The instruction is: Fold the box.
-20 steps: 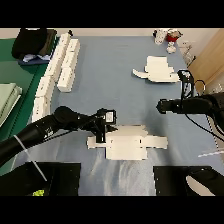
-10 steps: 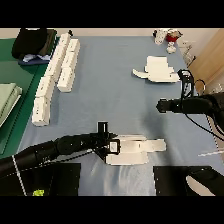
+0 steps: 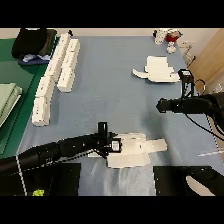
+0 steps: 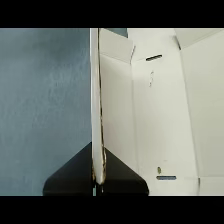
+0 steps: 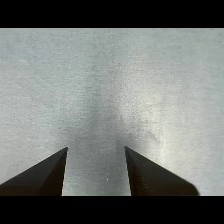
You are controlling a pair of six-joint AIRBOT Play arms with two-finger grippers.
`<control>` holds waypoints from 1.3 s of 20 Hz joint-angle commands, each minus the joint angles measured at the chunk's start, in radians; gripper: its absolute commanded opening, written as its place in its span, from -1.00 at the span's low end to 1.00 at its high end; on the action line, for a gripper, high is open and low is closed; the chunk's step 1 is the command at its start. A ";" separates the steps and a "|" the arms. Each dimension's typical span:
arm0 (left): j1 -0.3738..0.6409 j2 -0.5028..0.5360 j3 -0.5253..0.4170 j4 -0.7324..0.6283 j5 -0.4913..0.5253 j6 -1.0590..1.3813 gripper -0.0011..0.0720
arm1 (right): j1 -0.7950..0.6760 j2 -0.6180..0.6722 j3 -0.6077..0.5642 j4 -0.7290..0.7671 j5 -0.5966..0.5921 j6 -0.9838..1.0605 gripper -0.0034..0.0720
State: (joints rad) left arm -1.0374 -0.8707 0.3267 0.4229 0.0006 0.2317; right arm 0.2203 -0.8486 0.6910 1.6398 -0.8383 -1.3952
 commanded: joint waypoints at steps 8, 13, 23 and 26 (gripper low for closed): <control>0.462 -0.069 0.307 0.005 -0.806 -0.118 -0.93 | 0.000 0.000 0.001 0.000 0.008 0.001 0.54; 0.513 -0.230 0.354 0.005 -0.972 -0.142 -0.93 | 0.000 0.000 0.001 0.000 0.048 0.008 0.54; 0.480 -0.299 0.346 0.031 -0.858 -0.109 -0.93 | 0.000 0.000 0.001 -0.001 0.048 0.008 0.54; 0.477 -0.277 0.344 0.030 -0.847 -0.109 -0.94 | 0.000 0.000 0.001 -0.001 0.047 0.008 0.54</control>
